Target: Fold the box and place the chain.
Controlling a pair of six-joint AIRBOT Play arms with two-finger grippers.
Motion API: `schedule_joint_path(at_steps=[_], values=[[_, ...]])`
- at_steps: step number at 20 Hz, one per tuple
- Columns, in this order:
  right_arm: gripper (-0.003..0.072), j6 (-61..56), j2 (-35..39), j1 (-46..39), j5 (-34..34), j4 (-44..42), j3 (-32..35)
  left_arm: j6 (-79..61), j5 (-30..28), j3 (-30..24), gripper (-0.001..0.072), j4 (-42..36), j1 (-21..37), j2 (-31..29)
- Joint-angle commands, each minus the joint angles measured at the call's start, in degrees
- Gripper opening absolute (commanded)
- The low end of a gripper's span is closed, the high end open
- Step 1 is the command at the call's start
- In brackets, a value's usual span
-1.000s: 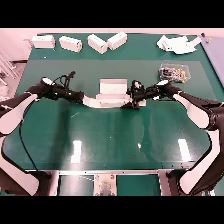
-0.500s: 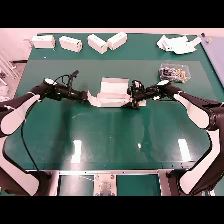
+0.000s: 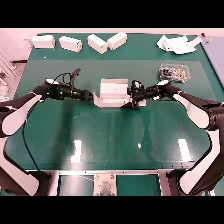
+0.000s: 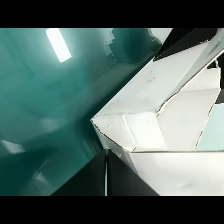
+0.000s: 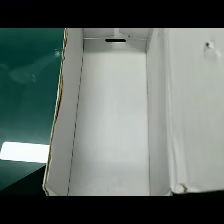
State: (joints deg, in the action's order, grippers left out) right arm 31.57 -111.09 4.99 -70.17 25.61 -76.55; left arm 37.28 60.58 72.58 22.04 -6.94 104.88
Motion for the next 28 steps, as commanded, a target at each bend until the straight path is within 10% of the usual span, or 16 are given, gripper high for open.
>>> schedule_joint_path(at_steps=[1,17,19,28], values=[[0.0585,0.0,0.0,0.0,0.0,-0.1,0.0,-1.4,-0.7,0.0,0.0018,-1.7,-0.6,0.4],[0.0585,0.0,0.0,0.0,0.0,-0.1,0.0,0.4,3.5,2.4,0.0019,-2.5,-0.6,-1.6],[0.0584,0.0,0.0,0.0,0.0,-0.1,0.0,0.9,3.8,2.4,0.0148,-2.2,-0.6,-1.9],[0.0585,0.0,0.0,0.0,0.0,-0.1,0.0,4.4,7.5,2.4,0.0265,-1.2,-0.7,-1.9]])
